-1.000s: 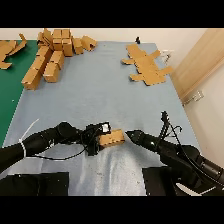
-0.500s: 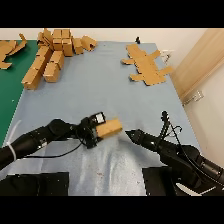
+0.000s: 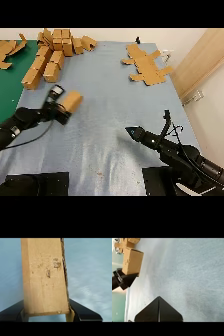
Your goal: Fold the box.
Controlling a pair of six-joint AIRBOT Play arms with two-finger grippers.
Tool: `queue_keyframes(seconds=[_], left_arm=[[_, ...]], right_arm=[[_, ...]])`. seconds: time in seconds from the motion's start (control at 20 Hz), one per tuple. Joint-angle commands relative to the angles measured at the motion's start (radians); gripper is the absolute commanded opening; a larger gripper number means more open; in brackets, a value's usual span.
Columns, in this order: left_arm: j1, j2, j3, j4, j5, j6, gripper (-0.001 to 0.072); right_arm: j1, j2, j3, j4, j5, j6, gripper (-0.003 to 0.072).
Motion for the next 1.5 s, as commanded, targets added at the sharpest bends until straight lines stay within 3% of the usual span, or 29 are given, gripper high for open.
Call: queue_keyframes(seconds=[0.0, 0.15, 0.4, 0.6, 1.05, 1.1, 1.15, 1.45], left_arm=[[0.235, -0.065, 0.071, 0.108, 0.0, -0.117, 0.0462], [0.308, -0.203, 0.22, 0.111, -0.071, -0.179, 0.0461], [0.307, -0.439, 0.497, 0.2, -0.16, -0.387, 0.0462], [0.3, -0.573, 0.629, 0.217, -0.218, -0.43, 0.0461], [0.264, -0.653, 0.693, 0.219, -0.182, -0.43, 0.0463], [0.265, -0.653, 0.693, 0.22, -0.184, -0.429, 0.0542], [0.265, -0.652, 0.693, 0.22, -0.184, -0.43, 0.0678], [0.266, -0.636, 0.706, 0.279, -0.269, -0.46, 0.0714]], right_arm=[[0.0, 0.0, 0.001, 0.0, 0.008, 0.008, 0.0002], [0.0, 0.0, 0.001, 0.0, 0.009, 0.017, 0.0002], [0.0, 0.0, 0.001, 0.0, 0.01, 0.035, 0.0002], [0.0, 0.0, 0.001, 0.0, 0.01, 0.035, 0.0002], [0.0, -0.001, 0.001, 0.0, 0.009, 0.042, 0.0002], [0.0, -0.001, 0.001, 0.0, 0.009, 0.042, 0.0002], [0.0, -0.001, 0.001, 0.0, 0.009, 0.042, 0.0002], [0.0, -0.001, 0.001, 0.0, 0.009, 0.042, 0.0002]])
